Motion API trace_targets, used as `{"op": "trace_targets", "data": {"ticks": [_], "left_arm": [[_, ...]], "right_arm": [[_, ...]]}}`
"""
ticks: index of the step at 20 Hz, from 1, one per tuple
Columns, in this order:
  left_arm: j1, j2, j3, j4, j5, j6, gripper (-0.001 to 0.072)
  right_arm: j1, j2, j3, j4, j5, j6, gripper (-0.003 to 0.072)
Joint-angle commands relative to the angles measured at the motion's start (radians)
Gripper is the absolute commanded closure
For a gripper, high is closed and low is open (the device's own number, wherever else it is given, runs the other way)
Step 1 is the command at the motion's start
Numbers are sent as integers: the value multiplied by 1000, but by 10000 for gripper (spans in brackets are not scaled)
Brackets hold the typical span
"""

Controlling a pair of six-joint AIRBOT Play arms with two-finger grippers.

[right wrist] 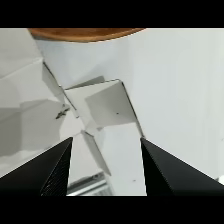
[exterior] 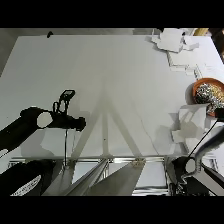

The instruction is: Fold the box and place the chain.

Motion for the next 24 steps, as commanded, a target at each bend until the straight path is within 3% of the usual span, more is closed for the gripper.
{"op": "trace_targets", "data": {"ticks": [1, 9, 11, 13, 15, 16, 19, 22, 24], "left_arm": [[-1, 0, 1, 0, 0, 0, 140], [-1, 0, 1, 0, 0, 0, 140], [-1, 0, 1, 0, 0, 0, 140], [-1, 0, 1, 0, 0, 0, 140], [-1, 0, 1, 0, 0, 0, 140], [-1, 0, 1, 0, 0, 0, 140], [-1, 0, 1, 0, 0, 0, 140], [-1, 0, 1, 0, 0, 0, 140], [7, 0, 1, -8, 0, 0, 140]], "right_arm": [[-87, -12, 0, -3, -66, -171, 216], [-170, -137, 0, -29, -74, -182, 261], [-170, -163, -1, -28, -69, -181, 376], [-170, -193, -1, -23, -16, -180, 443], [-165, -196, -1, 47, 34, -181, 641], [-154, -189, -1, 84, 64, -181, 663], [-39, -116, -1, 166, 159, -174, 665], [139, 29, -23, 300, 176, -173, 665], [268, 156, -99, 348, 162, -128, 665]]}}
